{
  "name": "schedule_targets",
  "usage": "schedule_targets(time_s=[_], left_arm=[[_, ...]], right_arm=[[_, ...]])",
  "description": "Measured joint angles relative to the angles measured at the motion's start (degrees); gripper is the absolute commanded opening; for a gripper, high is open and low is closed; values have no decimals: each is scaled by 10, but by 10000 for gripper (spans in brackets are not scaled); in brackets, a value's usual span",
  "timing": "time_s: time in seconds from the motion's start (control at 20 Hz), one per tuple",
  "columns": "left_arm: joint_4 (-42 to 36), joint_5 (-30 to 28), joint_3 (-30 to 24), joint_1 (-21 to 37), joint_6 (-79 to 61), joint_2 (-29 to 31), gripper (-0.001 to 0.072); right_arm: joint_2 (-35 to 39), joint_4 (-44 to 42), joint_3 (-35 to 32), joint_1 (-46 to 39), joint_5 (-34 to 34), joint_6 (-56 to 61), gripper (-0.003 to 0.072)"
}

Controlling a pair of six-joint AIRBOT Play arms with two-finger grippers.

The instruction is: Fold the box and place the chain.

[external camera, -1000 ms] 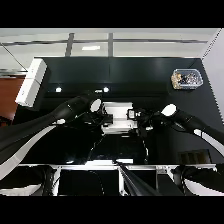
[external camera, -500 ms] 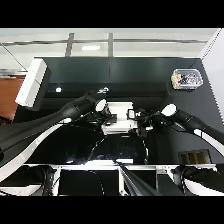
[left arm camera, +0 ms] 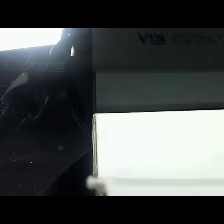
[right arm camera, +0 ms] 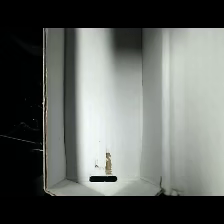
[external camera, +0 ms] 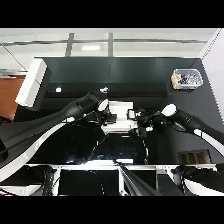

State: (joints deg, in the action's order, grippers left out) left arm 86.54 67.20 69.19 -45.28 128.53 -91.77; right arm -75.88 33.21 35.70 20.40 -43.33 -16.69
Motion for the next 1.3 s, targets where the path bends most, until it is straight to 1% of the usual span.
schedule_targets(time_s=[0.05, 0.1, 0.15, 0.2, 0.25, 0.3, 0.35, 0.4, 0.45, 0.5, 0.55, 0.65, 0.7, 0.75, 0.8, 0.95, 1.15, 1.3], left_arm=[[0, 1, 0, 0, 2, 0, 38], [0, 2, 0, 0, 2, 0, 123], [0, 4, 0, 0, 2, 0, 311], [-4, 11, 0, 0, 2, -1, 426], [-4, 9, 0, 0, 3, -1, 443], [-4, 5, 0, 0, 5, -1, 443], [-4, 7, 0, 0, 8, -1, 424], [-3, 7, 0, 0, 10, -1, 307], [-3, 7, 0, 0, 13, -1, 162], [-3, 7, 0, 0, 13, -1, 53], [-2, 7, 0, 0, 17, -1, 33], [-2, 5, 0, 0, 18, -1, 33], [-2, 5, 0, 0, 17, -1, 32], [-2, 5, 0, 0, 17, -1, 32], [-2, 4, 0, 0, 14, -1, 32], [-2, 4, 0, 0, 11, -1, 32], [-2, 4, 0, 0, 9, -1, 33], [-2, 4, 0, 0, 9, -1, 33]], right_arm=[[0, 0, 0, 0, 0, 0, 479], [0, 0, 0, 0, 0, 0, 479], [0, 0, 0, 0, 0, -1, 479], [0, 0, 0, 0, 0, -1, 479], [0, 0, 0, 0, 0, -1, 479], [0, 0, 0, 0, 0, -1, 479], [0, 0, 0, 0, 0, -1, 479], [0, 0, 0, 0, 0, -1, 479], [0, 0, 0, 0, 1, -1, 479], [0, 0, 0, 0, 1, -1, 479], [0, 0, 0, 0, 1, 0, 479], [0, 0, 0, 0, 1, 0, 480], [0, 0, 0, 0, 1, 0, 512], [0, 0, 0, 0, 1, 1, 689], [1, 1, 0, 0, 2, 3, 720], [13, 12, 0, 0, 2, 26, 720], [51, 65, 0, 0, -10, 78, 720], [66, 90, 0, 0, -23, 95, 714]])
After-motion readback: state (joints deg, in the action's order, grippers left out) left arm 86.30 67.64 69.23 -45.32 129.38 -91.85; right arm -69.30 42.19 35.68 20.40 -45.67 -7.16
